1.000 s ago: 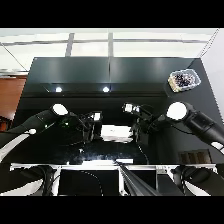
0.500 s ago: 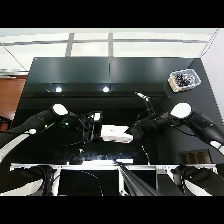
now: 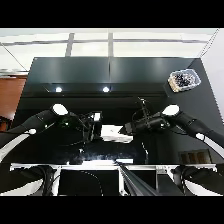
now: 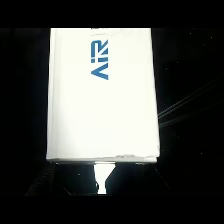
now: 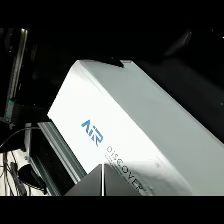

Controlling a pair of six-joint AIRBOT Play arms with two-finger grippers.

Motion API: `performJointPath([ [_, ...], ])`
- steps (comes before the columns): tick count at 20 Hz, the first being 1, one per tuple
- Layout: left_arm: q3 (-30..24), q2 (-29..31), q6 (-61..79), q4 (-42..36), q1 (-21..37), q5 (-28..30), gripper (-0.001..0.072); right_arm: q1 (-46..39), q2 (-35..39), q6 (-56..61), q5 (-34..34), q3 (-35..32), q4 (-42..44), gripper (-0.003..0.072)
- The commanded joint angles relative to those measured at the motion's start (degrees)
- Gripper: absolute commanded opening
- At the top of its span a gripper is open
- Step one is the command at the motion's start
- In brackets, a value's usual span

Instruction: Fold the box and place the chain.

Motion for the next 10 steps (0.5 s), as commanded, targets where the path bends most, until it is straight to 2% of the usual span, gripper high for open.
performJointPath([
  [1, 0.0, -0.04, -0.02, 0.0, 0.0, 0.0, 0.0349, 0.83, -1.75, 0.2, -1.51, -0.04, -1.7, 0.0012],
  [5, 0.0, -0.04, -0.02, 0.0, 0.0, 0.0, 0.035, 1.09, -1.86, 0.15, -3.23, -0.04, -2.38, 0.0012],
  [10, 0.0, -0.04, -0.02, 0.0, 0.02, 0.0, 0.035, 0.98, -1.66, -0.33, -0.35, 0.98, -2.62, 0.0012],
])
